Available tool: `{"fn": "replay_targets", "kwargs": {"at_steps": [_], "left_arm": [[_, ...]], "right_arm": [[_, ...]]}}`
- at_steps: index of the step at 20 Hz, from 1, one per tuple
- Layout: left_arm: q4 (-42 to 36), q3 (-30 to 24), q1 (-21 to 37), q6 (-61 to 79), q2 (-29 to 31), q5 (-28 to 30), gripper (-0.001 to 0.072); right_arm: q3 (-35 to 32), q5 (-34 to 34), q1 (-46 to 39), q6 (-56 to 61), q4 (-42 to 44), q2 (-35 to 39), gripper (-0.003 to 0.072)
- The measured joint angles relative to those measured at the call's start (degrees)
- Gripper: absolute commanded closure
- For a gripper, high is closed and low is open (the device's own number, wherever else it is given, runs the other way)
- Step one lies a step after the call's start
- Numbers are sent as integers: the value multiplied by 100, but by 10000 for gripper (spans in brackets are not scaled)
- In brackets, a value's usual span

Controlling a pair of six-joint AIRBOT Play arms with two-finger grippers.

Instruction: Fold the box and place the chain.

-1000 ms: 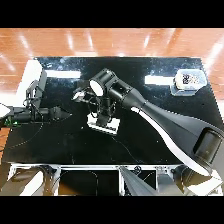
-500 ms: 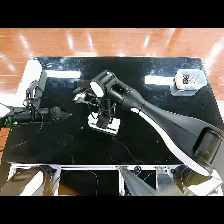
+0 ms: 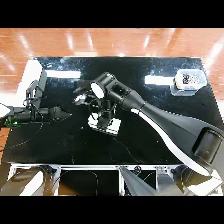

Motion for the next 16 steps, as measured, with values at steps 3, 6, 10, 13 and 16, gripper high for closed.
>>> {"fn": "replay_targets", "kwargs": {"at_steps": [3, 6, 10, 13, 16], "left_arm": [[2, -2, 0, 0, 0, 0, 200], [2, -2, 0, 0, 0, -2, 200], [0, 0, 0, 0, 0, -2, 200], [2, -2, 0, 2, 0, -4, 200], [0, 0, 0, 2, 0, -4, 200]], "right_arm": [[-17, 26, 4, -13, 94, 0, 291], [-24, 15, 4, -13, 103, -7, 295], [-26, -42, 4, -15, 122, -68, 363], [-26, -63, 4, -13, 140, -133, 363], [-26, -79, 4, -13, 146, -173, 363]]}}
